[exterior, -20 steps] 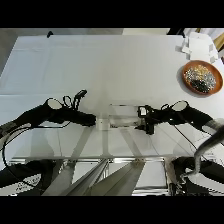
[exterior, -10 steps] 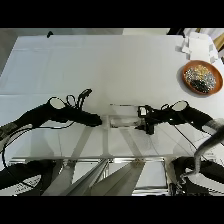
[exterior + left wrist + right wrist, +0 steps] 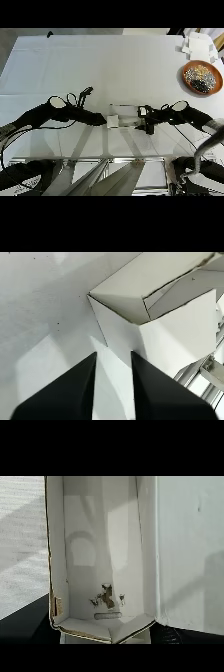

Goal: Fold the box and place the chain.

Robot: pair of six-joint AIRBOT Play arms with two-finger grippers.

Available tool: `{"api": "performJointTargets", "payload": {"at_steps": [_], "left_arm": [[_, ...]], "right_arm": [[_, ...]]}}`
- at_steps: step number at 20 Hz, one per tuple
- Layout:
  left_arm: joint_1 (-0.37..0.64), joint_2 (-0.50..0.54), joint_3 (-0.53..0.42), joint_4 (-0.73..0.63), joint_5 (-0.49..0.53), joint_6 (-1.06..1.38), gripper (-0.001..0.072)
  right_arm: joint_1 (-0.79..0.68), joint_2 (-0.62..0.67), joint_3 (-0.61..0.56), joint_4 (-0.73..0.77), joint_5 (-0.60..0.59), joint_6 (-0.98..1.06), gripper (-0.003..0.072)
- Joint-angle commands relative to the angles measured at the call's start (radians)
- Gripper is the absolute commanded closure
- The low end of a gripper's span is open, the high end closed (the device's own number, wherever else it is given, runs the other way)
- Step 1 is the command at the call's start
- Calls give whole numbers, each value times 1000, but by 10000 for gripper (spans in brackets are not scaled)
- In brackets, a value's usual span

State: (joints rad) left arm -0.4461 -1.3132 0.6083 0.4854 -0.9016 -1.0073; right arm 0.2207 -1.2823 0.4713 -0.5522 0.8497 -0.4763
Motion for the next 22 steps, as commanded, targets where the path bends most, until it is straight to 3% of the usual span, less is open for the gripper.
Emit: {"api": "performJointTargets", "payload": {"at_steps": [1, 11, 18, 22], "left_arm": [[-4, 2, 1, -6, 0, -15, 428], [26, 51, 1, -19, -14, -16, 428], [-44, 51, 1, -17, 4, -93, 426], [-71, 50, 3, 0, 38, -143, 312]], "right_arm": [[0, 0, 0, 0, 0, 0, 327], [0, 0, 0, 0, 0, 0, 327], [0, 0, 0, 0, 0, 0, 327], [0, 0, 0, 0, 0, 0, 327]]}}
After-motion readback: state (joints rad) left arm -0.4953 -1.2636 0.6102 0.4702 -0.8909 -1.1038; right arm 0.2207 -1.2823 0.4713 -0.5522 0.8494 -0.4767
